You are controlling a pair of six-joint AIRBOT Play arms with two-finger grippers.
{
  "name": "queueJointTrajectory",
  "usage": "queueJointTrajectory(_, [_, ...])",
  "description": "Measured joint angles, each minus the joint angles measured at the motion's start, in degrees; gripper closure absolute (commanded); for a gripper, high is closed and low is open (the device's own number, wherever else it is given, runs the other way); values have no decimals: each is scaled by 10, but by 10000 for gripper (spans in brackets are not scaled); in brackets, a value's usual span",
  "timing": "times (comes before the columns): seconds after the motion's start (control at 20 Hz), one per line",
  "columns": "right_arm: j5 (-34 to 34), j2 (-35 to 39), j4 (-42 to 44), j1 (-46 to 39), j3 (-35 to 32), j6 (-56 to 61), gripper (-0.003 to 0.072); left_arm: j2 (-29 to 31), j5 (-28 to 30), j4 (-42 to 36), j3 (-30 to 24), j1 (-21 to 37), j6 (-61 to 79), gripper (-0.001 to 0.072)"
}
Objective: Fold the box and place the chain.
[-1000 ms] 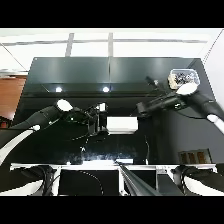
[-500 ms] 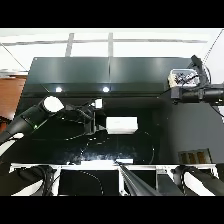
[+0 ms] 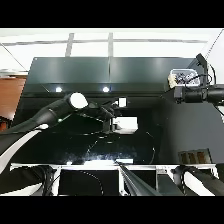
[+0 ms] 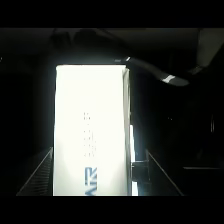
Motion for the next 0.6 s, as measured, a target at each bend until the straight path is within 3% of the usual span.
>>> queueJointTrajectory(0.6, [-5, 0, -25, -1, 0, -17, 641, -48, 10, 6, 16, -12, -19, -4])
